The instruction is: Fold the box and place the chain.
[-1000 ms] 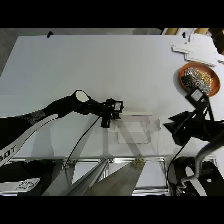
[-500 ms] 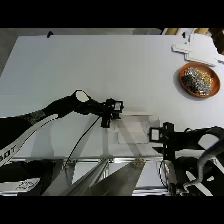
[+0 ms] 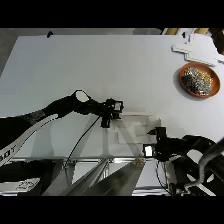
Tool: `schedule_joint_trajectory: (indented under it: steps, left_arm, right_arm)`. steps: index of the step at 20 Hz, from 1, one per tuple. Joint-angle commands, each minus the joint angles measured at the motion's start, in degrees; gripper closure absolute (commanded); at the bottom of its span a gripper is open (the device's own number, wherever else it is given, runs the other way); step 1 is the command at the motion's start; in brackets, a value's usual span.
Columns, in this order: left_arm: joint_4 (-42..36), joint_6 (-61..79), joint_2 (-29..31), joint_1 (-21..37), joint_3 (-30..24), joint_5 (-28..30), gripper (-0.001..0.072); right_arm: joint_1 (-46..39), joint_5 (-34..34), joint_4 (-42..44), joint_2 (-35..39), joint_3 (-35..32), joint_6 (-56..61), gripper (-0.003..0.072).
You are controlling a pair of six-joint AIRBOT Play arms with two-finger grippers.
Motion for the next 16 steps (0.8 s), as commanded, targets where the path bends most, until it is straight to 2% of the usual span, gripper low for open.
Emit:
schedule_joint_trajectory:
  steps: [1,4,6,10,16]
  left_arm:
    - [0.0,0.0,0.0,0.0,0.0,0.0,0.0702]
    - [0.0,0.0,0.0,0.0,0.0,0.0,0.0702]
    - [0.0,0.0,0.0,0.0,0.0,0.0,0.0702]
    - [0.0,0.0,0.0,0.0,0.0,0.0,0.0702]
    - [0.0,0.0,0.0,0.0,0.0,0.0,0.0702]
  right_arm:
    - [1.1,-6.9,-3.6,-0.1,-1.7,3.5,-0.0017]
    - [1.1,-13.2,-3.8,-2.2,-1.7,5.1,-0.0016]
    - [1.1,-14.7,-3.8,-3.0,-1.7,5.0,-0.0016]
    - [0.8,-11.4,-3.3,-2.3,0.5,5.1,-0.0011]
    - [-6.2,-9.6,0.1,-2.3,3.9,4.5,-0.0011]
